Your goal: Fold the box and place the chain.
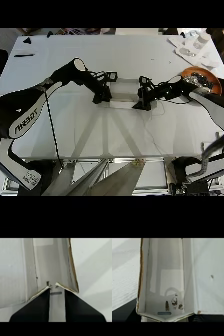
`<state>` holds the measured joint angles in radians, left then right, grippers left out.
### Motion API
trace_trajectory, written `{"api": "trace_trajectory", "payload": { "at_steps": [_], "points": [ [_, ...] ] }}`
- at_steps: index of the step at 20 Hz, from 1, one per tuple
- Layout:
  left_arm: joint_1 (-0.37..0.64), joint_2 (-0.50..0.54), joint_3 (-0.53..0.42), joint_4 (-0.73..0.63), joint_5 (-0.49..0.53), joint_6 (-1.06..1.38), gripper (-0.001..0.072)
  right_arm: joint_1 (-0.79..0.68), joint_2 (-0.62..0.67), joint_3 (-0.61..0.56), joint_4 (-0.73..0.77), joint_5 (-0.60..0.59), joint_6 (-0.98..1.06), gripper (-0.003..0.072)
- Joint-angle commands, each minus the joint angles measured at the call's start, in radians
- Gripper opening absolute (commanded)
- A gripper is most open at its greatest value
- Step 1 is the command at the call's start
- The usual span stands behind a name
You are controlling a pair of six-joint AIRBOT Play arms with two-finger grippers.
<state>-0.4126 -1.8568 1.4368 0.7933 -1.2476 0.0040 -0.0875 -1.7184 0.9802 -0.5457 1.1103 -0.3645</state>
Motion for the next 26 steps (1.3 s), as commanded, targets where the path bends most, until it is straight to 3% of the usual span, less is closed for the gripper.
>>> {"api": "trace_trajectory", "payload": {
  "at_steps": [1, 3, 4, 5, 6, 9, 10, 13, 17, 21, 26],
  "points": [
    [0.0, -0.004, 0.0, -0.04, 0.044, -0.063, 0.0218, 0.001, 0.0, 0.001, 0.0, 0.001, 0.0, 0.0403],
    [0.0, -0.01, 0.0, -0.037, 0.043, -0.125, 0.022, 0.001, 0.0, 0.001, 0.0, 0.001, 0.0, 0.0403],
    [0.0, -0.014, 0.0, -0.036, 0.043, -0.159, 0.0264, 0.001, 0.0, 0.001, 0.0, 0.001, 0.0, 0.0403],
    [0.0, -0.016, 0.0, -0.037, 0.044, -0.187, 0.0411, 0.001, 0.0, 0.001, 0.0, 0.001, 0.0, 0.0403],
    [0.0, -0.017, 0.0, -0.037, 0.044, -0.201, 0.0508, 0.001, 0.0, 0.001, 0.001, 0.001, 0.0, 0.0403],
    [0.0, -0.017, 0.0, -0.037, 0.043, -0.212, 0.0511, 0.001, 0.0, 0.001, 0.001, 0.001, 0.0, 0.0403],
    [0.0, -0.017, 0.0, -0.037, 0.042, -0.212, 0.0458, 0.001, 0.0, 0.001, 0.0, 0.001, 0.0, 0.0403],
    [0.0, -0.014, 0.0, -0.036, 0.007, -0.212, 0.0024, 0.001, 0.0, 0.001, 0.0, 0.001, 0.0, 0.0403],
    [0.0, 0.044, 0.0, 0.034, -0.013, -0.214, 0.0011, 0.001, 0.0, 0.001, 0.001, 0.001, 0.0, 0.0403],
    [0.002, 0.181, 0.0, 0.143, -0.013, -0.223, 0.0009, 0.001, 0.0, 0.001, 0.001, 0.001, 0.0, 0.0403],
    [0.063, 0.361, -0.004, 0.207, -0.013, -0.484, 0.0009, 0.001, 0.0, 0.001, 0.001, 0.001, 0.0, 0.0403]
  ]
}}
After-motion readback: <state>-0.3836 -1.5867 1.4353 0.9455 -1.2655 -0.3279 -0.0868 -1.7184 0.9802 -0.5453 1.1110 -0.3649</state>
